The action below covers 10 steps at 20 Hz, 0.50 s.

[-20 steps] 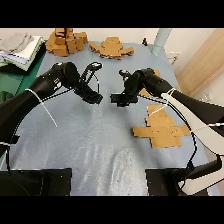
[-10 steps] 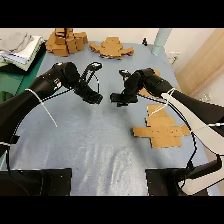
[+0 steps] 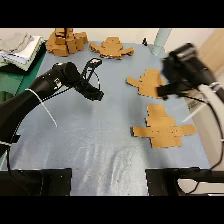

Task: Fold the box.

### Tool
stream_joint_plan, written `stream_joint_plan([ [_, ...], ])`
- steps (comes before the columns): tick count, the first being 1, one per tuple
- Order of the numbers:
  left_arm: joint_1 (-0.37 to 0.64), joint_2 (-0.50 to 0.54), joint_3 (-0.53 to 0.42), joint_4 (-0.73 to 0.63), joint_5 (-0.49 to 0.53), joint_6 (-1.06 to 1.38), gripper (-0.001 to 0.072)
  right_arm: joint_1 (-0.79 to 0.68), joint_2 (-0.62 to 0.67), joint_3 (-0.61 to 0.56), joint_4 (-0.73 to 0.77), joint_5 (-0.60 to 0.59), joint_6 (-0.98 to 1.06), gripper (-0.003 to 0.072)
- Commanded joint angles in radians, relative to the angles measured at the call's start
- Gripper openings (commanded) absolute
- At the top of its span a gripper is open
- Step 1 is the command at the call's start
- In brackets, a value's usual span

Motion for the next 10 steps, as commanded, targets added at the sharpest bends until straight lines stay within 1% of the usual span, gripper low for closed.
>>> stream_joint_plan([
  [1,0.000,-0.001,0.001,-0.016,0.034,0.000,0.0013,-0.270,0.124,-0.145,0.003,0.033,-0.065,0.0551],
  [3,0.000,-0.001,0.001,-0.019,0.047,0.000,0.0016,-0.455,0.121,-0.211,0.170,0.117,-0.206,0.0550],
  [4,0.000,-0.001,0.001,-0.033,0.043,0.000,0.0114,-0.548,0.103,-0.234,0.267,0.158,-0.295,0.0551],
  [5,0.000,-0.001,0.001,-0.054,0.038,-0.001,0.0533,-0.626,0.076,-0.245,0.325,0.185,-0.365,0.0551],
  [6,0.000,0.000,0.001,-0.091,0.028,-0.007,0.0677,-0.699,0.037,-0.245,0.360,0.190,-0.439,0.0552],
  [7,0.000,0.000,0.001,-0.130,0.010,-0.007,0.0678,-0.764,-0.003,-0.246,0.378,0.183,-0.492,0.0590],
  [8,0.000,0.000,0.001,-0.173,-0.016,-0.007,0.0678,-0.816,-0.040,-0.245,0.398,0.181,-0.529,0.0590],
  [10,0.000,0.000,0.001,-0.256,-0.089,0.003,0.0678,-0.904,-0.110,-0.246,0.490,0.173,-0.637,0.0589],
])
